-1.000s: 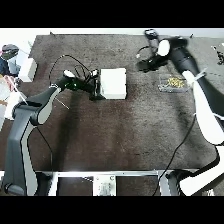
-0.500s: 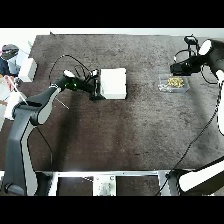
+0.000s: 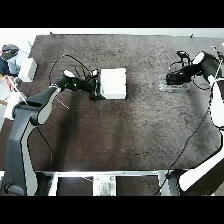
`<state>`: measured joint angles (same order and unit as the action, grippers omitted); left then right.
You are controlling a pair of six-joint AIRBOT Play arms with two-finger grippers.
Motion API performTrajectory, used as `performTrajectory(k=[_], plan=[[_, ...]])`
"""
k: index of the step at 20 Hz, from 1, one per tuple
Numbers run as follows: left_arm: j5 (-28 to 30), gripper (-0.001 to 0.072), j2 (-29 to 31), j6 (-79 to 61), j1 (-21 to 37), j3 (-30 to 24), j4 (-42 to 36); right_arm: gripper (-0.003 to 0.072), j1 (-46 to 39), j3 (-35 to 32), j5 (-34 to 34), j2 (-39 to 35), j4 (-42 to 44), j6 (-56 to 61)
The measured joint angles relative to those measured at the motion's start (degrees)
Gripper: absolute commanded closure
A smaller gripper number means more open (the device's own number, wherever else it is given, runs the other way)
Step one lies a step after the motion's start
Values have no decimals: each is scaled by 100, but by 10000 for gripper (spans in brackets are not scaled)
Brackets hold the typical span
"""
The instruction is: Fold the box and place the chain.
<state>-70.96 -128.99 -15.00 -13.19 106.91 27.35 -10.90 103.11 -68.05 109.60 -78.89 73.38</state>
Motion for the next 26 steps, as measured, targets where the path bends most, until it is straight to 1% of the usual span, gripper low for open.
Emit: performTrajectory(k=[7,8,9,10,11,12,13,20,26], plan=[[0,242,0,2,0,0,0,457,-9,0,-22,247,278,-131],[0,242,0,0,0,0,0,477,-9,0,-26,260,302,-136],[0,242,0,0,0,0,0,480,-9,0,-26,267,310,-144],[0,242,0,0,0,0,0,594,-9,0,-26,275,313,-146],[0,243,0,2,0,0,0,619,-9,0,-26,280,310,-146],[0,242,0,0,0,0,0,621,-9,0,-24,282,306,-151],[2,242,0,0,0,0,0,673,-9,0,-24,286,297,-151],[2,242,0,0,0,0,0,674,-9,17,-26,142,221,-146],[2,243,0,0,0,0,-2,674,-4,20,33,-586,219,-146]])
